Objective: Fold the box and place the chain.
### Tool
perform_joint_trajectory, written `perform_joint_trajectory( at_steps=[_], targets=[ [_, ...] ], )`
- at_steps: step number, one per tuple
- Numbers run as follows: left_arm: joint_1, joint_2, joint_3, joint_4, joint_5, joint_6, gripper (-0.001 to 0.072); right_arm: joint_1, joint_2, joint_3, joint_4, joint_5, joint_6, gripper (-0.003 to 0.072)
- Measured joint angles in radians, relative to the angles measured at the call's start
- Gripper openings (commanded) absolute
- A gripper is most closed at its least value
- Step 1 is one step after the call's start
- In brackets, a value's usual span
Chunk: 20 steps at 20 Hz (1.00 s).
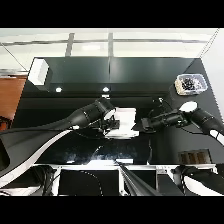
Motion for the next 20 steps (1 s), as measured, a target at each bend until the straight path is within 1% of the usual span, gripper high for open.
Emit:
perform_joint_trajectory(
  at_steps=[2, 4, 9, 10, 11, 16, 20],
  targets=[
    [0.0, 0.0, 0.0, 0.0, 0.0, 0.0, 0.0024, 0.056, 0.0, 0.031, -0.04, -0.048, 0.069, 0.0481],
    [0.0, 0.0, 0.0, 0.0, 0.0, 0.0, 0.0024, 0.105, 0.0, 0.064, -0.113, -0.089, 0.163, 0.048],
    [0.0, 0.0, 0.0, 0.0, 0.0, 0.0, 0.0024, 0.217, 0.0, 0.145, -0.313, -0.135, 0.391, 0.0478],
    [0.0, 0.0, 0.0, 0.0, 0.0, 0.0, 0.0024, 0.243, 0.0, 0.161, -0.358, -0.141, 0.437, 0.0376],
    [0.0, 0.0, 0.0, 0.0, 0.0, 0.0, 0.0024, 0.27, 0.0, 0.176, -0.407, -0.146, 0.483, 0.0351],
    [0.0, 0.0, 0.0, 0.0, 0.0, 0.0, 0.0025, 0.384, -0.004, 0.216, -0.599, -0.174, 0.676, 0.0351],
    [0.0, 0.0, 0.0, 0.0, 0.0, 0.0, 0.0024, 0.466, -0.028, 0.25, -0.748, -0.143, 0.84, 0.0351]
  ],
)
